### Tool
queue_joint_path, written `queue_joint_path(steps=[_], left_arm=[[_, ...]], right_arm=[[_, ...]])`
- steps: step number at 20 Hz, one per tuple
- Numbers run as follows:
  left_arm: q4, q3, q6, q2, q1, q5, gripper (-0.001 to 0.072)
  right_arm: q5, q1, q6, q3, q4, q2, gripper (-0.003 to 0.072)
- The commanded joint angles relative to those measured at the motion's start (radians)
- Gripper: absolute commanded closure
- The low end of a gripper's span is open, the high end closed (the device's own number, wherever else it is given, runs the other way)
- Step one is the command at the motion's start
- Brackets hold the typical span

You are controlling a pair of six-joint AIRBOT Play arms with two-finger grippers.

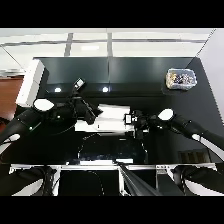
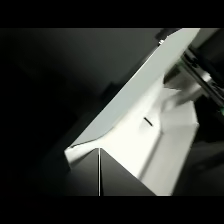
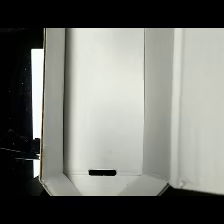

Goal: Fold the box and place the chain.

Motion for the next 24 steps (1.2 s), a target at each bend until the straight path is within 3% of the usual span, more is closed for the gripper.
queue_joint_path(steps=[1, 8, 24], left_arm=[[0.059, -0.004, -0.004, -0.035, -0.013, 0.100, 0.0689], [0.062, -0.004, -0.019, -0.108, -0.013, 0.007, 0.0689], [0.051, 0.013, -0.005, -0.159, -0.035, 0.001, 0.0687]], right_arm=[[0.000, 0.000, -0.001, 0.001, -0.001, 0.000, 0.0191], [0.000, 0.000, 0.000, 0.001, -0.001, 0.000, 0.0191], [0.000, 0.000, -0.001, 0.001, -0.001, 0.000, 0.0191]])
